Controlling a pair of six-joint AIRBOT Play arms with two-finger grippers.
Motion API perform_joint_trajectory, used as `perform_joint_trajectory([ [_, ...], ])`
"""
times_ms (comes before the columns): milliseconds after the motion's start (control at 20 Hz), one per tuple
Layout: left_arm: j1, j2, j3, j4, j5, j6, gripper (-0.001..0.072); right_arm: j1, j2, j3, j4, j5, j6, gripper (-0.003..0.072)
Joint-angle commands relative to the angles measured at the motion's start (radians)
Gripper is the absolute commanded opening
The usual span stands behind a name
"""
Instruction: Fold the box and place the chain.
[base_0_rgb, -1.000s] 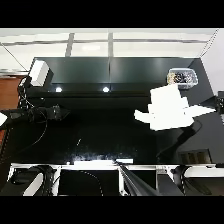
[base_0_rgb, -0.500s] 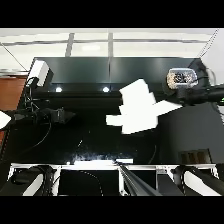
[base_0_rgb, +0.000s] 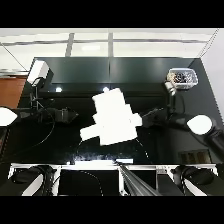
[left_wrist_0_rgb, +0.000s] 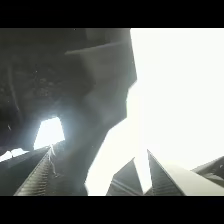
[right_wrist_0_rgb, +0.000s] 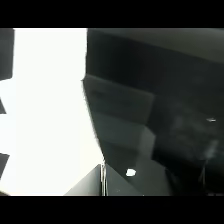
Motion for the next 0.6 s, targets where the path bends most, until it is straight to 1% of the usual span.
perform_joint_trajectory([
  [0, 0.0, -0.111, 0.001, -0.135, 0.006, 0.053, 0.0706, 0.144, 0.02, -0.109, 0.012, -0.211, 0.03, 0.002],
  [50, 0.002, -0.154, 0.002, -0.205, 0.006, 0.116, 0.0705, 0.158, 0.02, -0.125, 0.023, -0.236, 0.041, 0.002],
  [150, 0.003, -0.25, 0.002, -0.345, -0.011, 0.24, 0.0705, 0.161, 0.019, -0.135, 0.029, -0.23, 0.045, 0.002],
  [200, 0.003, -0.303, 0.002, -0.411, -0.038, 0.299, 0.0705, 0.161, 0.02, -0.135, 0.03, -0.227, 0.045, 0.002],
  [300, -0.002, -0.405, 0.002, -0.497, -0.101, 0.418, 0.0705, 0.161, 0.02, -0.135, 0.03, -0.224, 0.056, 0.002],
  [400, -0.014, -0.501, 0.002, -0.581, -0.128, 0.524, 0.0705, 0.161, 0.02, -0.135, 0.03, -0.213, 0.057, 0.002],
  [500, -0.024, -0.566, 0.002, -0.691, -0.145, 0.659, 0.0705, 0.161, 0.02, -0.135, 0.03, -0.201, 0.057, 0.002],
  [550, -0.032, -0.592, 0.008, -0.712, -0.167, 0.707, 0.0705, 0.161, 0.02, -0.135, 0.03, -0.196, 0.057, 0.0021],
])
